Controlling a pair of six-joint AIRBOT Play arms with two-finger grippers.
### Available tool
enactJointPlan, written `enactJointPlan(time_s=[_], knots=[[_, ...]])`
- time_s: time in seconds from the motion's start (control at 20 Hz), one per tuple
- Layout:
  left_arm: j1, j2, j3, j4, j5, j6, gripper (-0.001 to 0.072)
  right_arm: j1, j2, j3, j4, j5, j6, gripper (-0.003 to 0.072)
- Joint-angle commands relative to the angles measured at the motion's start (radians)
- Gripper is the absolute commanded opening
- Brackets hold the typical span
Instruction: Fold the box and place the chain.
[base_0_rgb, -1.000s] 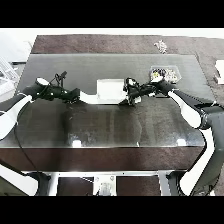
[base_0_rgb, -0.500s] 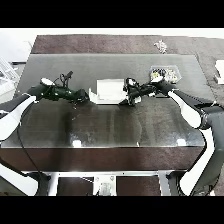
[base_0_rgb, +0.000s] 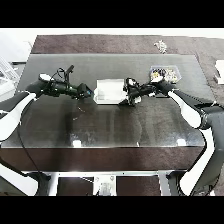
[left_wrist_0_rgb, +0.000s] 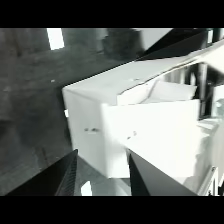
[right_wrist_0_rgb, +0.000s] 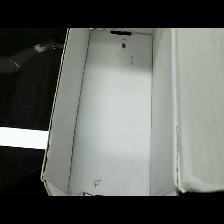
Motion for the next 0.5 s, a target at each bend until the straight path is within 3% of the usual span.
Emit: enactJointPlan(time_s=[0.0, 0.45], knots=[[0.000, 0.000, 0.014, -0.019, -0.025, 0.002, 0.0366, 0.001, 0.000, 0.000, 0.000, 0.000, 0.000, 0.0592], [-0.019, 0.000, 0.014, -0.010, -0.015, -0.171, 0.0366, 0.001, 0.000, 0.000, 0.000, 0.000, 0.000, 0.0592]])
